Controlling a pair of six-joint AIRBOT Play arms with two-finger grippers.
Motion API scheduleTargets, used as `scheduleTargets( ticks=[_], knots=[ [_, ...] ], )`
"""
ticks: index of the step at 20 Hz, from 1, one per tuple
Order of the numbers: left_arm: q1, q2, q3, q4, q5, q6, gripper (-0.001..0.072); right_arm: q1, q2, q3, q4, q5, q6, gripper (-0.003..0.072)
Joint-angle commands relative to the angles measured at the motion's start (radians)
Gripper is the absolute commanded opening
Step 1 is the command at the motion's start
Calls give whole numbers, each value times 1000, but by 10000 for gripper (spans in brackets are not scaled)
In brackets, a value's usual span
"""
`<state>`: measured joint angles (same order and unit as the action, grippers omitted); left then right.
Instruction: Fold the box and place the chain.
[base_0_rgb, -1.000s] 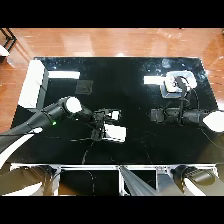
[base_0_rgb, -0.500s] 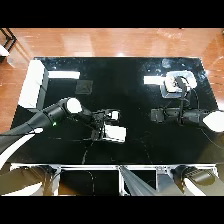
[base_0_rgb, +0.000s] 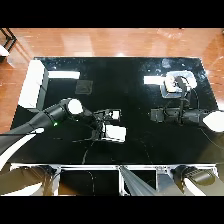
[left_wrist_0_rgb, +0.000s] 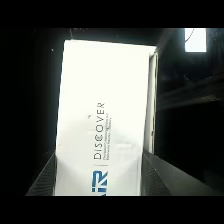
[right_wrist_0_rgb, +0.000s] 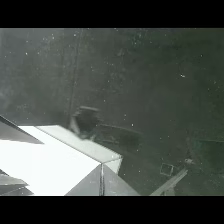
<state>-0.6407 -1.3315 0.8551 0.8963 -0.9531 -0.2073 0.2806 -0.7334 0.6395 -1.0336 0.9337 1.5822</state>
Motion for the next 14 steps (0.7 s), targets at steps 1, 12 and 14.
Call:
scheduleTargets(
  ticks=[1,12,14],
  knots=[
    [-7,-2,0,101,-1,-129,529,0,-1,0,0,-3,0,22],
    [69,150,3,230,-175,-362,35,0,-1,0,-15,-3,1,22],
    [146,199,3,279,-281,-422,36,0,-1,0,-15,-3,1,22]
  ],
)
